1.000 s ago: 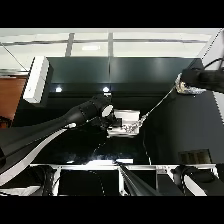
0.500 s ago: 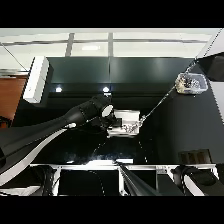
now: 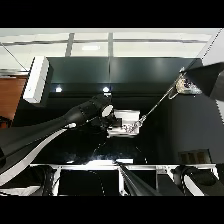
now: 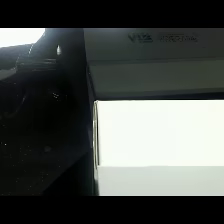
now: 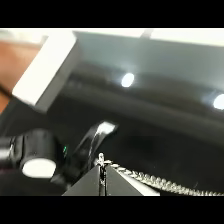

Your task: Fold the box and place the chain.

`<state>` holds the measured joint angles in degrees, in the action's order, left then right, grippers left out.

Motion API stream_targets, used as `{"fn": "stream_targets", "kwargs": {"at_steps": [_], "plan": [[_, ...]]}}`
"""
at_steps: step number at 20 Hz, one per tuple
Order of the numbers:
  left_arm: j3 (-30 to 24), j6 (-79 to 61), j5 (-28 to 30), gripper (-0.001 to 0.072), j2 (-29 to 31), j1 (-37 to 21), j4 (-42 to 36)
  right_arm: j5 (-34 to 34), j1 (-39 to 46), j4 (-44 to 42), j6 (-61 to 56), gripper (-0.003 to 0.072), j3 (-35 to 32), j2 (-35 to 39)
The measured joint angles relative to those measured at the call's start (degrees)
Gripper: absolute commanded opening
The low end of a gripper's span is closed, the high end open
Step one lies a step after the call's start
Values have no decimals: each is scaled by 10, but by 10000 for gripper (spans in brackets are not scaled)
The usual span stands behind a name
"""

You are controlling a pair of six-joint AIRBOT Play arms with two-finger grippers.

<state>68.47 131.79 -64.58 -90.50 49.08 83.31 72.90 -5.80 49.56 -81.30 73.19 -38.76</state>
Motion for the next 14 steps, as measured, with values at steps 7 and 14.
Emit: {"fn": "stream_targets", "kwargs": {"at_steps": [7,14], "plan": [[0,0,0,30,0,0,0,8,0,-106,20,10,-142,0],[0,0,0,30,0,0,0,-51,-21,-228,67,12,-289,-23]]}}
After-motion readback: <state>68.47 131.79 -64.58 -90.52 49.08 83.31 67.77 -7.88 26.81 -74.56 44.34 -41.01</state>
